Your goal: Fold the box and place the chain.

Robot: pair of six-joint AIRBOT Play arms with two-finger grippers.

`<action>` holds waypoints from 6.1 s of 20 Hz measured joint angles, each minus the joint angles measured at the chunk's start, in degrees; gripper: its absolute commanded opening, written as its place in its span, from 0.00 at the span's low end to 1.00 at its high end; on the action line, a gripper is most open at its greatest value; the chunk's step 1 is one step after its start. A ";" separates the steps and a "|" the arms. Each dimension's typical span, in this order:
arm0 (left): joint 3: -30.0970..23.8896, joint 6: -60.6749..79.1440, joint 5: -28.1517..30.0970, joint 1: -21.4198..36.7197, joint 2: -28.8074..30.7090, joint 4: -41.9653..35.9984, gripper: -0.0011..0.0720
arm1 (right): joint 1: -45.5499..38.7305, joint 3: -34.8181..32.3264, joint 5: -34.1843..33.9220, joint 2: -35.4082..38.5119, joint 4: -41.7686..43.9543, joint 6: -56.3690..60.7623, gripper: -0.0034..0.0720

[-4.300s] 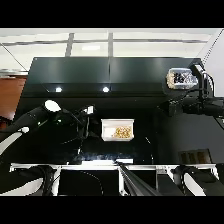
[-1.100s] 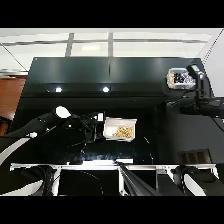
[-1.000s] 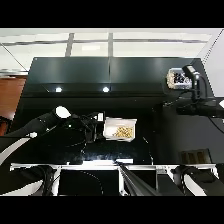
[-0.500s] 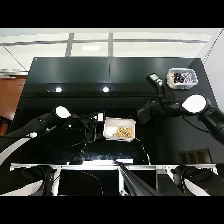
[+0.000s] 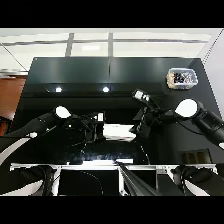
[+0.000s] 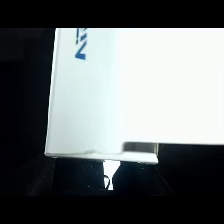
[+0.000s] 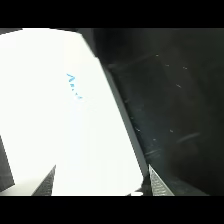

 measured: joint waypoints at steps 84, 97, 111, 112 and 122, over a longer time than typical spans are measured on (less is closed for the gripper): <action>0.00 0.02 0.00 0.00 0.00 0.02 0.64 | 12.74 -3.63 -3.37 5.18 -13.94 2.91 0.97; 0.00 0.02 0.00 0.00 0.00 0.02 0.64 | 13.03 -3.23 -6.71 5.18 -13.14 3.63 0.97; 0.00 0.00 -0.02 0.00 0.00 0.00 0.64 | 8.13 0.79 -2.97 3.17 -6.88 1.64 0.97; 0.00 0.00 -0.02 0.00 0.00 0.00 0.64 | 8.02 1.03 -2.45 3.02 -5.62 0.68 0.97; 0.00 0.00 0.00 0.00 0.00 0.00 0.64 | 4.94 4.26 1.40 3.67 -4.09 -0.74 0.97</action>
